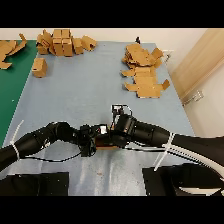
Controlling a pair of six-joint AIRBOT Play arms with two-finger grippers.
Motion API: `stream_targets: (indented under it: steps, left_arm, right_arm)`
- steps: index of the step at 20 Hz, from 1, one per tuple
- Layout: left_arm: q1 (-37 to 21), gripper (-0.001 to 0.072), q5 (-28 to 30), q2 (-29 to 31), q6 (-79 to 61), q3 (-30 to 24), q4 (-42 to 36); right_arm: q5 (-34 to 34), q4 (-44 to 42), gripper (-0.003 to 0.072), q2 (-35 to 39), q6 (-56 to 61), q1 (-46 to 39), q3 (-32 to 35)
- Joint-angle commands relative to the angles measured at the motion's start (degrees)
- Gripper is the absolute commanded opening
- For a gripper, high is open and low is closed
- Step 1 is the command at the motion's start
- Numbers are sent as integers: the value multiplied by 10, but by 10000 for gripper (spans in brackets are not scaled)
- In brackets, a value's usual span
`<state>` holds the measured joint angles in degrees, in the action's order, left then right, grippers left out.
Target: Fold the box.
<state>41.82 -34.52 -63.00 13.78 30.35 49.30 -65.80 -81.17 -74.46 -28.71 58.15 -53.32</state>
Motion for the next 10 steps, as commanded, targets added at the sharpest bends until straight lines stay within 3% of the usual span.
stream_targets:
  steps: [1, 3, 5, 7, 10]
  left_arm:
    - [0, 417, 0, 0, 0, 1, 0]
    - [0, 417, 0, 0, 0, 1, 0]
    - [0, 417, 0, 0, 0, 1, 0]
    - [0, 417, 0, 0, 0, 1, 0]
    - [0, 417, 0, 0, 0, 1, 0]
  right_arm:
    - [-10, 0, 380, -14, 9, 1, -3]
    - [-10, 0, 379, -21, 9, 1, -3]
    - [-10, 0, 300, -28, 12, 1, -3]
    - [-9, 0, 294, -34, 18, 0, -3]
    - [-9, -1, 160, -40, 19, 0, -3]
